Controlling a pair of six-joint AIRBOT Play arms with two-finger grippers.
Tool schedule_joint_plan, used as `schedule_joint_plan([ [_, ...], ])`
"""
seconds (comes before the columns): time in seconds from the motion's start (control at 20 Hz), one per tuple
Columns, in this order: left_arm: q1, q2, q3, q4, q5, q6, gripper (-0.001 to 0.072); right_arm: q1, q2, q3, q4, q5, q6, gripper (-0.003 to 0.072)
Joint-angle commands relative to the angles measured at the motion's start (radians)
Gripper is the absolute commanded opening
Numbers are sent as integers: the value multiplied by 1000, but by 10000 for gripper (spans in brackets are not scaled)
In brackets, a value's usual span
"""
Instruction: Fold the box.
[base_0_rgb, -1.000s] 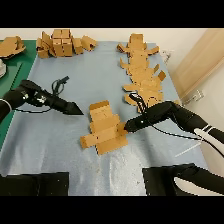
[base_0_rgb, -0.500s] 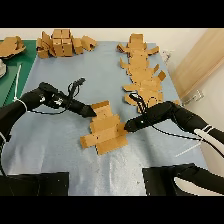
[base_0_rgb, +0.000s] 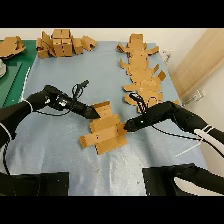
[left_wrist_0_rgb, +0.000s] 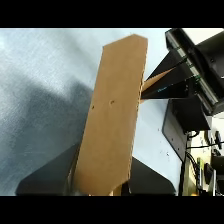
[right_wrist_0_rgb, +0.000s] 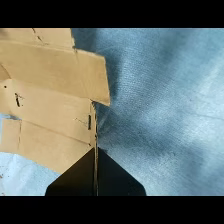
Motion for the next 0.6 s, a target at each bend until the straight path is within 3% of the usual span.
schedule_joint_plan([
  [0.0,-5,-3,0,-41,-8,24,278,-1,1,0,0,2,0,2],
  [0.55,-25,-5,0,-41,-4,30,277,-1,1,0,0,6,0,2],
])
